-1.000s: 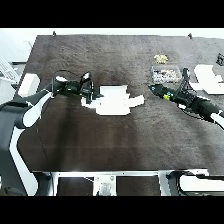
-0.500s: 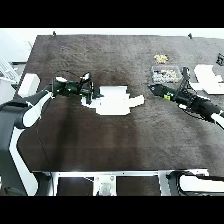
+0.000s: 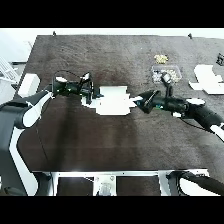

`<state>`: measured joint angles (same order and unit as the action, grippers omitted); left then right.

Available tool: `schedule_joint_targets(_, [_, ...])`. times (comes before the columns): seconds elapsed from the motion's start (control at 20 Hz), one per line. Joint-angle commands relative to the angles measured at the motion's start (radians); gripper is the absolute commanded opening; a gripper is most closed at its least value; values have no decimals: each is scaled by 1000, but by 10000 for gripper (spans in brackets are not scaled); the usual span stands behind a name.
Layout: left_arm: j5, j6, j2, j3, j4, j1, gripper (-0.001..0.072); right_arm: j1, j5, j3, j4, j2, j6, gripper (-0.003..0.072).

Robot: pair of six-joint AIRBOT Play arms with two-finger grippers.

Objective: Fold the box and place the chain.

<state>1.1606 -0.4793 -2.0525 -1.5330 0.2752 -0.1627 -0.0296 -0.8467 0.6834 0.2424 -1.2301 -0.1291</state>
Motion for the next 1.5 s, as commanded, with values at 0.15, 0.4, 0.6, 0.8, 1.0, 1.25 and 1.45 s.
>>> schedule_joint_targets(0.15, [0, 0, 0, 0, 0, 1, 20, -108, 43, -13, 310, -18, -199, 693])
schedule_joint_targets(0.4, [0, 0, 0, 0, 0, 1, 21, -183, 135, -13, 309, -77, -232, 693])
schedule_joint_targets(0.6, [0, 0, 0, 0, 0, 1, 21, -219, 206, -11, 287, -111, -232, 693])
schedule_joint_targets(0.8, [0, 0, 0, 0, 0, 1, 21, -221, 245, -5, 139, -118, -309, 693])
schedule_joint_targets(1.0, [0, 0, 0, 0, 0, 1, 20, -222, 249, 3, 47, -158, -384, 693])
schedule_joint_targets(1.25, [0, 0, 0, 0, 0, 1, 21, -223, 256, 28, 45, -159, -388, 693])
schedule_joint_targets(1.45, [0, 0, 0, 0, 0, 1, 21, -223, 255, 49, 45, -158, -388, 693])
